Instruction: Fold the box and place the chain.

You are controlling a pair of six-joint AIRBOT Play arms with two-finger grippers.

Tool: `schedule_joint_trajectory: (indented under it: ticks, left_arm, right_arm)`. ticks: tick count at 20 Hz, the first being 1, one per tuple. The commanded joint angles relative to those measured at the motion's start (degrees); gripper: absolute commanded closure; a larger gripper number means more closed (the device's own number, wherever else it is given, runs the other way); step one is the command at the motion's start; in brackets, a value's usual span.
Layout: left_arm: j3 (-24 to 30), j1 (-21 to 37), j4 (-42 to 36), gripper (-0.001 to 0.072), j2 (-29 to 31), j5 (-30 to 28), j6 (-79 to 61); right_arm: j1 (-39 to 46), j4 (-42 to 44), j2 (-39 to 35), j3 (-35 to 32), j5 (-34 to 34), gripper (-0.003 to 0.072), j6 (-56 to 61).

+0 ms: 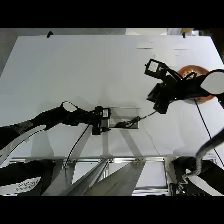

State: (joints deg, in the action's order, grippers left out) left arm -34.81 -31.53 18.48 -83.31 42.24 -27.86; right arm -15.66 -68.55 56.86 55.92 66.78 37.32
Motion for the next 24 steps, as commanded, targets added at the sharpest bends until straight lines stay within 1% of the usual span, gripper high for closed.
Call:
schedule_joint_trajectory:
  ticks: [1,2,3,6,7,8,10,12,17,20,22,23,24]
  left_arm:
    - [0.0,0.0,0.0,0.0573,0.0,0.0,0.0]
    - [0.0,0.0,0.0,0.0573,0.0,0.0,0.0]
    - [0.0,0.0,0.0,0.0573,0.0,0.0,0.0]
    - [0.0,0.0,0.0,0.0573,0.0,0.0,0.0]
    - [0.0,0.0,0.0,0.0573,0.0,0.0,0.0]
    - [0.0,0.0,0.0,0.0573,0.0,0.0,0.0]
    - [0.0,0.0,0.0,0.0573,0.0,0.0,0.0]
    - [0.0,0.0,0.0,0.0573,0.0,0.0,0.0]
    - [0.0,0.0,0.0,0.0573,0.0,0.0,0.0]
    - [0.0,0.0,0.0,0.0573,0.0,0.0,0.0]
    - [0.0,0.0,0.0,0.0573,0.0,0.0,0.0]
    - [0.0,0.0,0.0,0.0573,0.0,0.0,0.0]
    - [0.0,0.0,0.0,0.0573,0.0,0.0,0.0]
  right_arm:
    - [5.0,-2.5,3.4,-1.7,1.7,0.0531,-6.1]
    - [4.9,-2.3,4.9,-3.2,1.7,0.0419,-9.9]
    - [5.0,-1.6,6.3,-4.9,1.7,0.0389,-13.5]
    - [5.0,0.7,8.3,-10.5,-0.8,0.0386,-21.4]
    - [5.0,3.2,8.6,-12.3,-2.2,0.0369,-23.8]
    - [5.0,6.3,8.9,-13.8,-3.8,0.0317,-26.0]
    - [5.0,12.3,9.9,-15.6,-6.4,0.0286,-30.3]
    - [4.9,14.7,11.7,-16.1,-6.4,0.0286,-32.0]
    - [4.8,14.7,12.7,-17.1,-8.3,0.0288,-33.3]
    - [4.8,16.5,13.2,-17.1,-10.6,0.029,-33.4]
    - [4.8,17.8,14.4,-17.1,-10.4,0.0296,-34.8]
    - [4.8,17.9,15.1,-17.1,-10.2,0.0308,-34.8]
    - [4.8,18.0,15.8,-17.1,-10.2,0.0337,-34.8]
